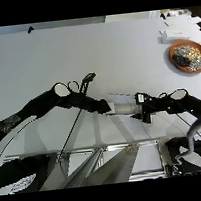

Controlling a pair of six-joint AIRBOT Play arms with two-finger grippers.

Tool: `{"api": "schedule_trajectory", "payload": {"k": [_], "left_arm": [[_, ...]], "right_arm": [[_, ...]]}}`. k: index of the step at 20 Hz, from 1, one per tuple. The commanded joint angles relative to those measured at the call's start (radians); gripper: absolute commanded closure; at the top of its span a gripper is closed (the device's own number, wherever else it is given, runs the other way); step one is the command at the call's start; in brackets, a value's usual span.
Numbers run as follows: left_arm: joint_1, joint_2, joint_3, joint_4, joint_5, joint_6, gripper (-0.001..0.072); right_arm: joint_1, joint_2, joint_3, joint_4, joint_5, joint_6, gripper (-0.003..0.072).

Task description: Fold the box and place the chain.

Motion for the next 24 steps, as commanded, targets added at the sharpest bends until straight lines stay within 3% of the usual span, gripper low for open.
{"api": "schedule_trajectory", "payload": {"k": [1, 14, 19, 24], "left_arm": [[-0.035, 0.0, 0.026, 0.108, 0.033, -0.111, 0.0188], [-0.156, -0.021, 0.117, 0.369, 0.123, -0.502, 0.0189], [-0.187, -0.07, 0.203, 0.47, 0.061, -0.647, 0.0195], [-0.219, -0.159, 0.313, 0.623, -0.095, -0.83, 0.0197]], "right_arm": [[0.0, 0.001, 0.0, 0.0, 0.0, 0.0, 0.0276], [0.0, 0.001, 0.0, 0.0, 0.0, 0.0, 0.0276], [0.0, 0.001, 0.0, 0.0, 0.0, 0.0, 0.0276], [0.0, 0.001, 0.0, 0.0, 0.0, 0.0, 0.0276]]}}
